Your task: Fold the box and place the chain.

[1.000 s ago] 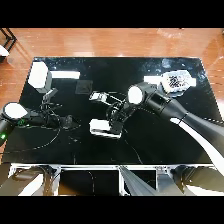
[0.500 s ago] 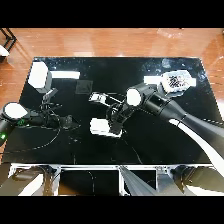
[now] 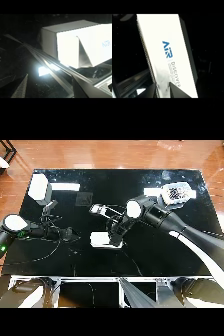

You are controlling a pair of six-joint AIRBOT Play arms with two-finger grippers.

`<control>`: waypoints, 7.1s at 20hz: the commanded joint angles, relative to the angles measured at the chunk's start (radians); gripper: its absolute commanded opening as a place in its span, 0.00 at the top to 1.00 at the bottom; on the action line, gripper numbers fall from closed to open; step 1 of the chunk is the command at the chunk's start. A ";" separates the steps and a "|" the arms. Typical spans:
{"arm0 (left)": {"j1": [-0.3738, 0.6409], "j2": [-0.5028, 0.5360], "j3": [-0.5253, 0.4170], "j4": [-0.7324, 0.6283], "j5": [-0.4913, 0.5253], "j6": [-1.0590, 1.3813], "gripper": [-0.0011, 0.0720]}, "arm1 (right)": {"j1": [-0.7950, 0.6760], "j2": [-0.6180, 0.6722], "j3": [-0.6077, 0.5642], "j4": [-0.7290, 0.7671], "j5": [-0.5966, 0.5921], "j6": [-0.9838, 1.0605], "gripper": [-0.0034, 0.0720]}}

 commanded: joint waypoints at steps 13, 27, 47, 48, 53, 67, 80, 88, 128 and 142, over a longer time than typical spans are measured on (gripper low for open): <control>0.000 -0.001 0.000 0.000 0.000 0.000 0.11 | 0.024 0.000 -0.018 0.001 0.010 0.034 0.66; -0.001 -0.001 -0.001 0.000 -0.003 0.000 0.11 | -0.053 0.203 -0.040 0.010 0.175 0.364 0.66; -0.002 -0.001 -0.001 0.000 0.000 0.002 0.11 | -0.074 0.247 -0.613 0.759 -0.598 0.445 0.93; -0.002 -0.001 -0.001 0.000 -0.001 0.002 0.11 | -0.072 0.241 -0.613 0.743 -0.597 0.450 0.93; -0.002 -0.002 -0.001 0.001 0.000 0.002 0.11 | -0.036 0.195 -0.613 0.719 -0.608 0.449 0.93; -0.029 -0.071 0.212 0.000 -0.007 0.243 0.11 | -0.286 0.525 -0.555 0.565 -0.415 0.382 0.93; -0.528 -0.260 0.242 0.009 0.163 1.120 0.10 | -0.448 0.534 -0.555 0.189 -0.255 0.506 0.93; -0.530 -0.312 0.241 -0.030 0.172 1.124 0.10 | -0.448 0.534 -0.556 0.185 -0.263 0.506 0.93; -0.532 -0.331 0.241 -0.022 0.180 1.071 0.10 | -0.448 0.534 -0.556 0.178 -0.278 0.506 0.93; -0.532 -0.377 0.241 0.005 0.182 1.067 0.14 | -0.448 0.534 -0.562 0.178 -0.281 0.506 0.93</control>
